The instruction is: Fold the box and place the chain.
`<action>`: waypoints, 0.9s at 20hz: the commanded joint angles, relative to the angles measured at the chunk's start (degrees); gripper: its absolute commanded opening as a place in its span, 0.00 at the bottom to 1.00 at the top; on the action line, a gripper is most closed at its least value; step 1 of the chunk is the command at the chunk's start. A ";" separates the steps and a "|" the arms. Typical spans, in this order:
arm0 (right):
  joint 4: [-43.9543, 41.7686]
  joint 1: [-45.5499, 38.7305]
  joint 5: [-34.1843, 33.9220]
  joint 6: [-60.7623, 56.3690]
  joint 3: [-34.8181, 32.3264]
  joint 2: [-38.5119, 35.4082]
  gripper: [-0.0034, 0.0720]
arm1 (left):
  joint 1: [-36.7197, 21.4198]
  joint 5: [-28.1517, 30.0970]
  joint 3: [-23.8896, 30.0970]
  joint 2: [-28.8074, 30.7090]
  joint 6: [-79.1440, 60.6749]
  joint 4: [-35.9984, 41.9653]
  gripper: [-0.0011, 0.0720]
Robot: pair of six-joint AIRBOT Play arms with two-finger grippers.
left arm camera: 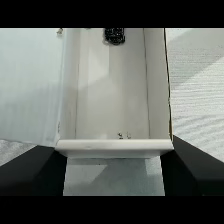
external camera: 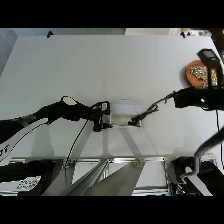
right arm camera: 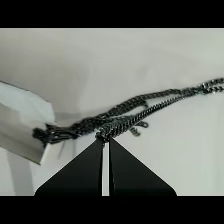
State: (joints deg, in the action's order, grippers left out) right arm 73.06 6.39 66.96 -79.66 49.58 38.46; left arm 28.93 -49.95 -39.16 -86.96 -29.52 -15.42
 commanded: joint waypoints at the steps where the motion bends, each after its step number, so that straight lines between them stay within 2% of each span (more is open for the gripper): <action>1: -9.64 -0.02 1.66 2.58 0.04 -6.08 0.07 | -0.02 0.00 -0.02 0.02 0.00 -0.02 0.30; 6: -22.88 -0.02 2.05 7.89 0.04 -8.26 0.07 | -0.02 0.00 -0.02 0.02 0.00 -0.02 0.30; 11: -27.15 0.22 2.99 9.16 0.04 -8.26 0.07 | -0.02 0.00 -0.02 0.02 0.00 -0.02 0.30; 16: -27.67 11.13 -1.46 9.66 0.04 -6.45 0.07 | -0.02 0.00 -0.02 0.02 0.00 -0.02 0.30; 18: -25.20 16.94 -3.89 9.49 0.04 -4.55 0.07 | -0.02 0.00 -0.02 0.02 0.00 -0.02 0.30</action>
State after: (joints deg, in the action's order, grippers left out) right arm 46.48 16.64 66.32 -70.39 49.58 32.14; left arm 28.93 -49.95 -39.16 -86.98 -29.52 -15.42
